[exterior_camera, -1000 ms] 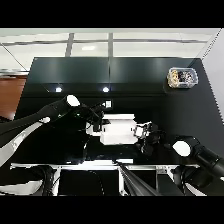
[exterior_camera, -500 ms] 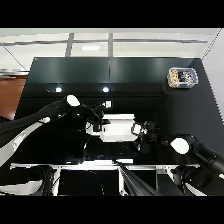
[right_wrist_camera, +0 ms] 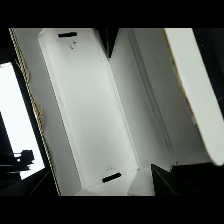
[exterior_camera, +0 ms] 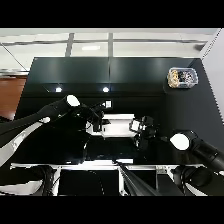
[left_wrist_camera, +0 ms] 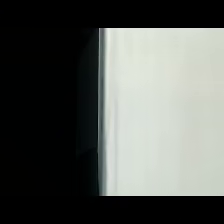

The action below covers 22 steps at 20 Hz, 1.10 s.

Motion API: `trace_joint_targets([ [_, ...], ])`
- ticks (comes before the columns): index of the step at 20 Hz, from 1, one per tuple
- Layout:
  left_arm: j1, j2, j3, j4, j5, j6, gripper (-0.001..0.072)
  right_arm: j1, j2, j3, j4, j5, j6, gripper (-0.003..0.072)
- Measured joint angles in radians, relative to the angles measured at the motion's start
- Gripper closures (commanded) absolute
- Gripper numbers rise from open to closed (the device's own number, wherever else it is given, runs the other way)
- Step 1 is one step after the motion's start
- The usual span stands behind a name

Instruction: Fold the box and place the chain.

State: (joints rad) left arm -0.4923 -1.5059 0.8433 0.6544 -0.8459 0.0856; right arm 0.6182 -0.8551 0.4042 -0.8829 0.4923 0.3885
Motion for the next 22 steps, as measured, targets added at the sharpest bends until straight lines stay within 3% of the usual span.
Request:
trace_joint_targets([
  [2,0.000,0.000,0.000,0.000,-0.001,0.000,0.0681,-0.010,-0.045,0.040,-0.005,0.014,-0.007,0.0024],
  [3,0.000,0.000,0.000,0.000,-0.001,0.000,0.0682,-0.016,-0.069,0.063,-0.007,0.031,-0.010,-0.0032],
  [8,0.000,0.000,0.000,0.000,-0.010,-0.002,0.0682,-0.084,-0.138,0.151,-0.029,0.142,-0.006,-0.0030],
  [15,0.001,0.000,0.000,0.000,-0.024,0.000,0.0682,-0.164,-0.154,0.175,0.023,0.198,-0.106,-0.0029],
  [22,0.001,0.000,0.000,0.000,-0.027,0.001,0.0682,-0.177,-0.206,0.175,0.174,0.224,-0.269,-0.0023],
])
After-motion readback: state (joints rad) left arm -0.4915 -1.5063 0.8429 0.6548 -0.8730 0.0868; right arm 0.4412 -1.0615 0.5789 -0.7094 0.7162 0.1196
